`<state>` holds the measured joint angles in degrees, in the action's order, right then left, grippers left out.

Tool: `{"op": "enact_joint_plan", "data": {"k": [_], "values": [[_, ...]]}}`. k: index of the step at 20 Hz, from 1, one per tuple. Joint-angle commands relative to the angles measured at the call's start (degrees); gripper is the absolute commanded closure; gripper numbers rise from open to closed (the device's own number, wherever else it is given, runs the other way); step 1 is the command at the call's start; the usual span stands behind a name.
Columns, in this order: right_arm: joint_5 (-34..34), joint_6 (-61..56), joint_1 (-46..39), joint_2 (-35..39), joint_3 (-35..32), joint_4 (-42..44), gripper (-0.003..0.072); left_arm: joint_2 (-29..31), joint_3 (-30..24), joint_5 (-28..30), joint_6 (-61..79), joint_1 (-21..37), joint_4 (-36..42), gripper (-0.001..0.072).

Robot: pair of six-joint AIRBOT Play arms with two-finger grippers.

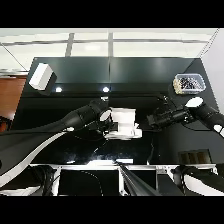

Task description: Fold the box and place the chain.

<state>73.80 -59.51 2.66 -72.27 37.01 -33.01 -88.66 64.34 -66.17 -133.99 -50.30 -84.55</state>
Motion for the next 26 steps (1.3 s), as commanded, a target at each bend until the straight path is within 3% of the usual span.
{"op": "enact_joint_plan", "data": {"k": [1, 11, 17, 18, 23, 24, 26], "values": [[0.3, 0.4, 2.7, -0.1, 0.7, 1.0, 0.0105, 0.0, 0.0, -0.1, 0.0, 0.0, 0.0, 0.0685], [-8.2, -5.7, 9.6, -0.1, 0.8, -0.7, 0.0127, 0.0, 0.0, -0.1, 0.0, 0.0, 0.0, 0.0685], [-17.1, -11.9, 16.3, -0.1, 2.4, -2.7, 0.0141, 0.0, 0.0, -0.1, 0.0, 0.0, 0.0, 0.0685], [-18.4, -14.3, 17.8, -0.1, 3.4, -4.5, 0.0203, 0.0, 0.0, -0.1, 0.0, 0.0, 0.0, 0.0685], [-20.8, -32.0, 24.5, -0.1, 7.6, -21.2, 0.0203, 0.0, 0.0, -0.1, 0.0, 0.0, 0.0, 0.0684], [-20.7, -34.5, 25.7, -0.2, 8.3, -23.5, 0.0253, 0.0, 0.0, -0.1, 0.0, 0.0, 0.0, 0.0685], [-20.0, -39.7, 28.5, -0.3, 9.9, -27.5, 0.0253, 0.0, 0.0, -0.1, 0.0, 0.0, 0.0, 0.0685]]}}
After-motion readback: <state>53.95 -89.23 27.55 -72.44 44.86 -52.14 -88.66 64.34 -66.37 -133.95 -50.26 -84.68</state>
